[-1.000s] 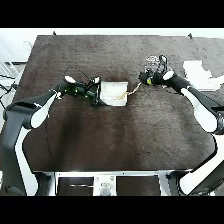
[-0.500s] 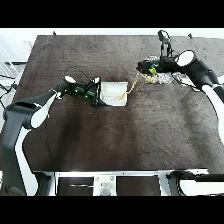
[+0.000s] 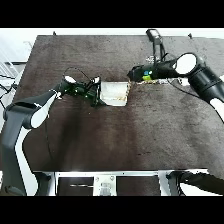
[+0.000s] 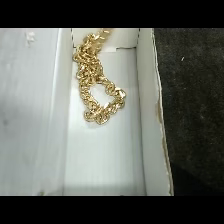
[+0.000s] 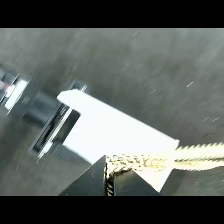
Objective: Fold the box and place the chain.
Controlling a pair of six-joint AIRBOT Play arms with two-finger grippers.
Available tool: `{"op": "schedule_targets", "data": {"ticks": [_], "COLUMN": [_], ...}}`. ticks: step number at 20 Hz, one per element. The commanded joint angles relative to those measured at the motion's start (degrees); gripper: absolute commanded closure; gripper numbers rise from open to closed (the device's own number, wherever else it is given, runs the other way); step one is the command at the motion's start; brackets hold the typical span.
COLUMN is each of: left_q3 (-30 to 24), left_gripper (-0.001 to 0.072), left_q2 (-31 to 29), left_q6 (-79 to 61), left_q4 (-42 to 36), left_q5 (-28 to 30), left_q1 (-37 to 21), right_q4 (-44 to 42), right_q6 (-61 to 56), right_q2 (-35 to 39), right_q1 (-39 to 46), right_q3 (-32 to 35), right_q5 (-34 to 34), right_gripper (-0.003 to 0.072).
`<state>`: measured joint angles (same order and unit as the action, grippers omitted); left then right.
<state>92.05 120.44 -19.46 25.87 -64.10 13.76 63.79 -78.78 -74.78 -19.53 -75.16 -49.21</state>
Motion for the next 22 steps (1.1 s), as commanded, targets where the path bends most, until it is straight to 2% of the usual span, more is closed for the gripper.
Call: {"op": "schedule_targets", "data": {"ticks": [1, 12, 21, 22], "left_q3": [0.02, 0.02, 0.02, 0.02], "left_gripper": [0.0217, 0.0217, 0.0217, 0.0217], "left_q2": [0.04, 0.04, 0.04, 0.04], "left_q6": [0.0, -0.02, 0.0, -0.02], "left_q4": [0.02, 0.02, 0.02, 0.02], "left_q5": [-0.02, 0.0, 0.0, 0.0], "left_q1": [-0.04, -0.04, -0.04, -0.04], "right_q4": [0.76, 0.26, -1.4, -1.31], "right_q6": [-2.27, -6.8, -6.73, -6.4], "right_q2": [0.59, -1.01, -13.92, -14.86], "right_q1": [-4.07, -11.1, -12.41, -12.39], "right_q3": [3.37, 10.62, 10.8, 10.8], "right_q5": [4.26, 20.13, 29.33, 29.44], "right_gripper": [0.0676, 0.0677, 0.0675, 0.0633]}}
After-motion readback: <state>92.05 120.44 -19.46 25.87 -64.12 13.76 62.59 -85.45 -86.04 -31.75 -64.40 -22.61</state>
